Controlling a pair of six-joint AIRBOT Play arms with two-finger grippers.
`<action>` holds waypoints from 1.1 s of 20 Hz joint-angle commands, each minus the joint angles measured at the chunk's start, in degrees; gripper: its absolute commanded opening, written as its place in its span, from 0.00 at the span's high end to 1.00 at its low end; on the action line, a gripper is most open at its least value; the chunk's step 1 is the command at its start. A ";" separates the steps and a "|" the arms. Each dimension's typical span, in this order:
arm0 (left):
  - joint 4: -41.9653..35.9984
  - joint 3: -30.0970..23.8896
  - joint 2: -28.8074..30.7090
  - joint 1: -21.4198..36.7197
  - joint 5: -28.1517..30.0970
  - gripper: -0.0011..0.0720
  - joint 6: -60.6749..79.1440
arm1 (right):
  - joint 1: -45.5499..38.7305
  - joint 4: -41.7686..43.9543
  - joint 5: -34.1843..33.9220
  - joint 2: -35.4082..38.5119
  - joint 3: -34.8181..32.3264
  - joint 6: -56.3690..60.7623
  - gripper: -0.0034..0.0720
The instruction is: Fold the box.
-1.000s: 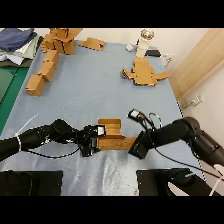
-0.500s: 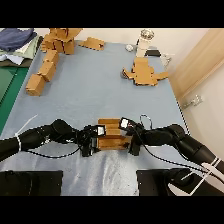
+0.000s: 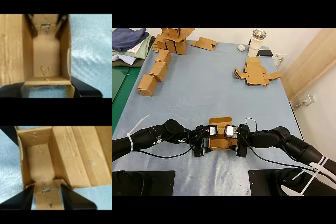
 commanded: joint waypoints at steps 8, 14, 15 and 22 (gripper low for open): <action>-0.04 0.07 -0.02 0.02 0.00 0.49 -0.07 | 0.28 -10.16 -6.45 0.74 2.01 14.86 0.21; -0.04 0.07 0.00 0.02 0.00 0.49 -0.07 | -1.44 -53.92 -34.93 10.10 10.54 63.67 0.89; -0.04 0.07 -0.02 0.02 0.00 0.49 -0.07 | -3.82 -55.60 -36.61 10.54 10.16 68.08 0.94; -0.04 0.07 0.00 0.02 0.00 0.49 -0.07 | -20.81 -24.24 -21.88 3.43 -0.52 64.43 0.95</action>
